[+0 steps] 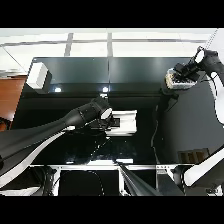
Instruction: Fold the box and place the chain.
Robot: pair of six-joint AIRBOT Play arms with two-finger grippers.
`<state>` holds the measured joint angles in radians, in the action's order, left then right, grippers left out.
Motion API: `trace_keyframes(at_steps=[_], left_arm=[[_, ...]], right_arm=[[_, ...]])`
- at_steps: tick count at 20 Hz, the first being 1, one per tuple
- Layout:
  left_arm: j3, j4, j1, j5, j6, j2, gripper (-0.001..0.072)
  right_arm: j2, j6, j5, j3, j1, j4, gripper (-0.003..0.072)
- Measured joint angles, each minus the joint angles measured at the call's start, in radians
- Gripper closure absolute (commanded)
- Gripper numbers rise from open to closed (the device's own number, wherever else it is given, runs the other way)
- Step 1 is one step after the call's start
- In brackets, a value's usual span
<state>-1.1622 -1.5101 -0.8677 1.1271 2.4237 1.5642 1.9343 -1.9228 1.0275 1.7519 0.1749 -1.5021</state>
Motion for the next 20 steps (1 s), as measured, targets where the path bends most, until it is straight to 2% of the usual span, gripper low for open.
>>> trace_keyframes(at_steps=[4,11,20], left_arm=[[0.000,0.000,0.000,0.000,0.000,0.000,0.0685],[0.000,0.001,0.003,0.001,0.000,0.000,0.0685],[0.000,0.002,0.003,0.002,0.000,0.002,0.0685]], right_arm=[[-0.093,0.135,0.049,0.029,0.002,0.003,0.0672],[-0.430,0.324,0.126,0.025,-0.002,0.039,0.0677],[-0.747,0.393,0.105,0.020,-0.002,0.146,0.0677]])
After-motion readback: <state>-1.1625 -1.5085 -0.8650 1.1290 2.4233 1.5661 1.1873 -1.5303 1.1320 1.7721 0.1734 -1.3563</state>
